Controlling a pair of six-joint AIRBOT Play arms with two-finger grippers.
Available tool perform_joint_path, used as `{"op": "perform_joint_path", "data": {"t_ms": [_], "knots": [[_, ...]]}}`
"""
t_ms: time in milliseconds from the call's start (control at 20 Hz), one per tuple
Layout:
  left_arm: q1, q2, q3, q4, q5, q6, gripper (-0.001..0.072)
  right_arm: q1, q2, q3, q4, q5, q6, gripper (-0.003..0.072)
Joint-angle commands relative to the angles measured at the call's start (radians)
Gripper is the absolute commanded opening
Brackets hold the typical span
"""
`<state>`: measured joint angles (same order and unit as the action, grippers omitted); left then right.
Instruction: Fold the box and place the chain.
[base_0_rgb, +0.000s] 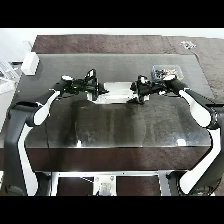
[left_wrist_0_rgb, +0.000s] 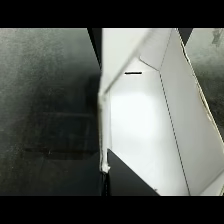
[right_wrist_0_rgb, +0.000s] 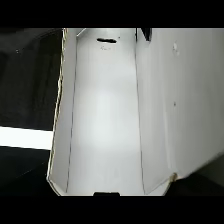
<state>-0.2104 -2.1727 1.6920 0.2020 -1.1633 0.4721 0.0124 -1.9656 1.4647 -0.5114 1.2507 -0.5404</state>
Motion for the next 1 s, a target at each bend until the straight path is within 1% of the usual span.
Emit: {"op": "perform_joint_path", "data": {"t_ms": [0,150,950], "knots": [[-0.001,0.0,0.0,0.0,0.001,-0.001,0.0022,0.004,-0.022,0.005,0.014,0.034,-0.002,0.0693],[-0.001,0.0,0.0,0.0,0.002,0.0,0.0022,0.005,-0.034,0.012,0.04,0.037,-0.006,0.0693],[-0.001,0.0,0.0,0.0,0.002,0.0,0.0022,0.004,-0.053,0.015,0.036,0.037,-0.009,0.0693]]}}
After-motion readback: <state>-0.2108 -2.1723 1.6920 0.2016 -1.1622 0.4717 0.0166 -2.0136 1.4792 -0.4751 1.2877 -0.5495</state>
